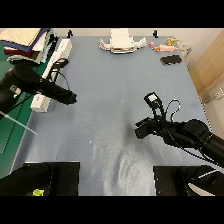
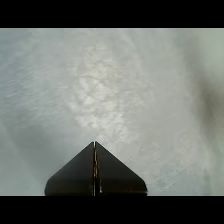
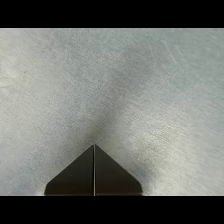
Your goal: Fold the box.
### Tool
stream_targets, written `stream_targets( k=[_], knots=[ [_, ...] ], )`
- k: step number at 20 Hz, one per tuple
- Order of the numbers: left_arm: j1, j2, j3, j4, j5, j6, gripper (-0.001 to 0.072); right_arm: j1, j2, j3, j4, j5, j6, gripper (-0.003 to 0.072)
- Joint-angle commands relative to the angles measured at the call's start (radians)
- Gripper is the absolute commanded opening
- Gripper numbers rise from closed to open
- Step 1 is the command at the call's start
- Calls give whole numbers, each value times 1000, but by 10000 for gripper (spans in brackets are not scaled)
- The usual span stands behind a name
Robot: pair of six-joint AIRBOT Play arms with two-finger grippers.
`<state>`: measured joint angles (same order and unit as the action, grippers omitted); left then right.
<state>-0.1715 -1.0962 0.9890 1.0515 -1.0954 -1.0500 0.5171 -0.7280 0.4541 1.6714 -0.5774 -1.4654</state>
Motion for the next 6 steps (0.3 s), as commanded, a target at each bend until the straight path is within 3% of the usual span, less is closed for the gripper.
stream_targets(
  k=[1, 6],
  knots=[
    [-91, -93, 32, 0, 13, -23, 14, 0, -1, 1, 0, 0, 0, 4],
    [-97, -101, 32, 0, 12, -23, 14, 0, -1, 1, 0, 0, 0, 4]
  ],
)
